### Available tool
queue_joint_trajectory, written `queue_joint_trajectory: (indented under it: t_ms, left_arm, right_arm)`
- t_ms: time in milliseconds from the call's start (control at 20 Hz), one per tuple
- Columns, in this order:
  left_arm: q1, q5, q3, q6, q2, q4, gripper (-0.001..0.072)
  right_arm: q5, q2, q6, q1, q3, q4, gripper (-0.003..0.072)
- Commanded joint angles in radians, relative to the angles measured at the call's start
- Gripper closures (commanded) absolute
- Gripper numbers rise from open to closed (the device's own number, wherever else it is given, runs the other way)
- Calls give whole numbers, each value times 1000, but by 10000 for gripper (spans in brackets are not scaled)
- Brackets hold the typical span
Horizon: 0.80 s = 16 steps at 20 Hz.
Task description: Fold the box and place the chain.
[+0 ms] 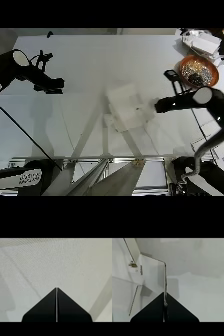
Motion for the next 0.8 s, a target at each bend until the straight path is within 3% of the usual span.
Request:
queue_joint_trajectory:
  t_ms: [0, 200, 450, 650, 750]
  left_arm:
    - [0, 0, 0, 0, 0, 0, 696]
    - [0, 1, 0, 1, 0, 0, 696]
    - [0, 65, 0, -18, 1, -21, 696]
    - [-3, 69, 0, 193, 0, -179, 691]
    - [-7, 64, 0, 333, 0, -273, 603]
  right_arm:
    - [-210, 23, 153, 175, -42, -2, 673]
    - [-276, 22, 373, 246, -61, -182, 673]
    - [-267, 14, 375, 246, -95, -179, 672]
    - [-270, 11, 375, 245, -95, -179, 672]
    - [-270, 11, 375, 246, -95, -179, 672]
